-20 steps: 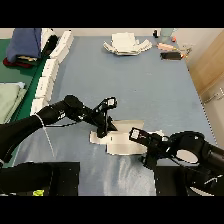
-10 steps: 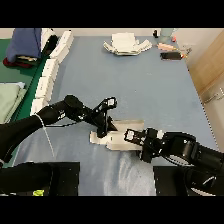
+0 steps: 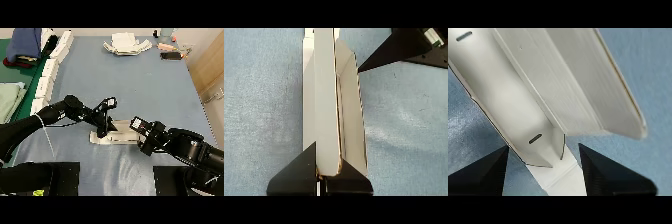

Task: Fold the box.

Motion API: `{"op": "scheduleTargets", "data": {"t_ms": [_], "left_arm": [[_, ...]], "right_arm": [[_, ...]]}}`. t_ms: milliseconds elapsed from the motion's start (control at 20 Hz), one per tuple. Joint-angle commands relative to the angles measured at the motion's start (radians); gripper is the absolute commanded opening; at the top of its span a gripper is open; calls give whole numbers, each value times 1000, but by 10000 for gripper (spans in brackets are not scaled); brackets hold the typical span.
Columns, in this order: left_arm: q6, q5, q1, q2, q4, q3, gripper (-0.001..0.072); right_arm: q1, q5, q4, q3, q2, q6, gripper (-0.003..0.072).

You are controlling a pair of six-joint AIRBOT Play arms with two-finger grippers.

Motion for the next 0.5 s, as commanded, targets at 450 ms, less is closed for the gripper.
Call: {"op": "scheduleTargets", "data": {"t_ms": [450], "left_arm": [[0, 0, 0, 0, 0, 0, 13]], "right_arm": [[-253, -51, 322, -2, -24, -468, 720]]}}
